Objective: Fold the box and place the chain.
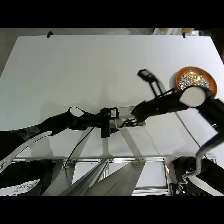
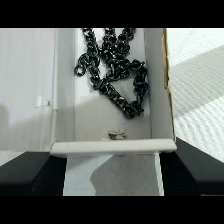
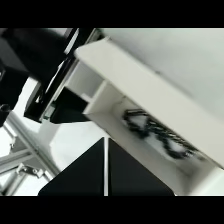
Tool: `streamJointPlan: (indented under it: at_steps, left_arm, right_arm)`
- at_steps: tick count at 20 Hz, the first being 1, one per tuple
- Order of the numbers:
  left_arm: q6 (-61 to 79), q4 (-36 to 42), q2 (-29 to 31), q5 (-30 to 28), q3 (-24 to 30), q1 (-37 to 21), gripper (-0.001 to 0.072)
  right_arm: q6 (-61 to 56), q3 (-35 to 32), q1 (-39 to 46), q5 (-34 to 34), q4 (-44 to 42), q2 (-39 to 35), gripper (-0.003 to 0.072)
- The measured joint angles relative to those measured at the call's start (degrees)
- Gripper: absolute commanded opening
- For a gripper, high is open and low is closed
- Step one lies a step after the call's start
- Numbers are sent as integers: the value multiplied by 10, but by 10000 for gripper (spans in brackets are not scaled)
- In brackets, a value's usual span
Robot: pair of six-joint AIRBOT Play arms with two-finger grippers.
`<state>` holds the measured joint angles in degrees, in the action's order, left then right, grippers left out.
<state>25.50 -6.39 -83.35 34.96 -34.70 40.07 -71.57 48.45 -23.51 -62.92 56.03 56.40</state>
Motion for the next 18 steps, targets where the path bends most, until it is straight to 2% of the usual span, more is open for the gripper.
streamJointPlan:
  at_steps: [5, 11, 12, 13, 17, 18]
  left_arm:
    - [0, 0, 0, 0, 0, 0, 370]
    - [0, 0, 0, 0, 0, 0, 370]
    - [0, 0, 0, 0, 0, 0, 369]
    - [0, 0, 0, 0, 0, 0, 370]
    - [0, 0, 0, 0, 0, 0, 370]
    - [0, 0, 0, 0, 0, 0, 370]
  right_arm:
    - [-7, 21, 113, -43, 53, -10, 15]
    - [-36, 25, 171, -3, 123, 42, 16]
    - [-48, 25, 174, 1, 142, 59, 34]
    - [-60, 26, 176, 8, 159, 75, 118]
    - [-111, 26, 180, 30, 224, 130, 284]
    - [-116, 26, 181, 35, 234, 141, 305]
